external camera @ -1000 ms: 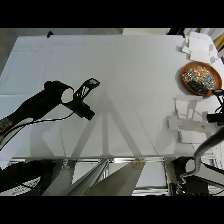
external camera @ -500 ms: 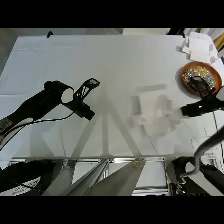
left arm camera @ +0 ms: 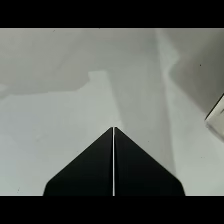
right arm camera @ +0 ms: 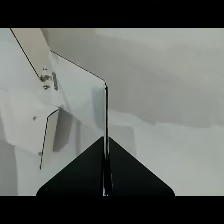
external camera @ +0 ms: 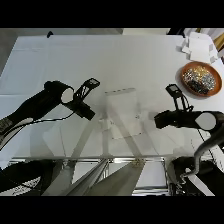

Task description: Fold the box and place the chain.

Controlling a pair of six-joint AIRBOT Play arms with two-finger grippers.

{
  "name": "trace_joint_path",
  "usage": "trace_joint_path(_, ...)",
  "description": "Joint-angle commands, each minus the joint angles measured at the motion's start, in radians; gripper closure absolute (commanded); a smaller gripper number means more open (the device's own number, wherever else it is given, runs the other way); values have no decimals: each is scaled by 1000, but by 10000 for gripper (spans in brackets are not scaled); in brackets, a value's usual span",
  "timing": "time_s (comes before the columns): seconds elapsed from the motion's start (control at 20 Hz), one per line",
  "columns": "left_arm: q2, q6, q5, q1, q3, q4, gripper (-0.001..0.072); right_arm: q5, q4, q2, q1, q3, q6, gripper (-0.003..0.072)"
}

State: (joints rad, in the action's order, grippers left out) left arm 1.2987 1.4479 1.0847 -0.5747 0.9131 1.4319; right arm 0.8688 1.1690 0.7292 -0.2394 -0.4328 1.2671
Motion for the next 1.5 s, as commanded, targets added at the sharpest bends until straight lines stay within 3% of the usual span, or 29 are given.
trace_joint_path(0.0, 0, -3, -62, 0, 0, -50, 698, -54, 5, -15, -84, 17, 72, 678)
trace_joint_path(0.3, 1, -5, -117, 0, 0, -142, 690, -38, 11, -15, -84, 17, 95, 677)
trace_joint_path(0.35, 1, -44, -124, 0, 0, -140, 513, -37, 10, -15, -84, 17, 95, 677)
trace_joint_path(0.4, 0, -98, -121, 3, 0, -143, 265, -34, 10, -15, -84, 17, 95, 676)
trace_joint_path(0.45, -1, -145, -109, 13, 0, -140, 194, -25, 10, -15, -84, 17, 95, 676)
trace_joint_path(0.6, -8, -338, -64, 112, 0, -232, 192, 7, 13, -15, -84, 17, 95, 676)
trace_joint_path(0.65, -5, -398, -61, 169, 0, -321, 192, 13, 13, -15, -84, 17, 95, 676)
trace_joint_path(0.8, 29, -710, 17, 371, 0, -777, 192, 14, 13, -15, -84, 17, 95, 676)
trace_joint_path(0.9, 69, -870, 110, 443, 0, -936, 193, 14, 13, -15, -84, 17, 95, 676)
trace_joint_path(1.0, 126, -965, 156, 446, 0, -938, 185, 14, 13, -15, -84, 17, 95, 676)
trace_joint_path(1.2, 264, -1057, 167, 383, 0, -1020, 66, 14, 13, -15, -84, 17, 95, 676)
trace_joint_path(1.45, 346, -1135, 126, 285, 0, -1066, 66, 14, 13, -15, -84, 17, 95, 676)
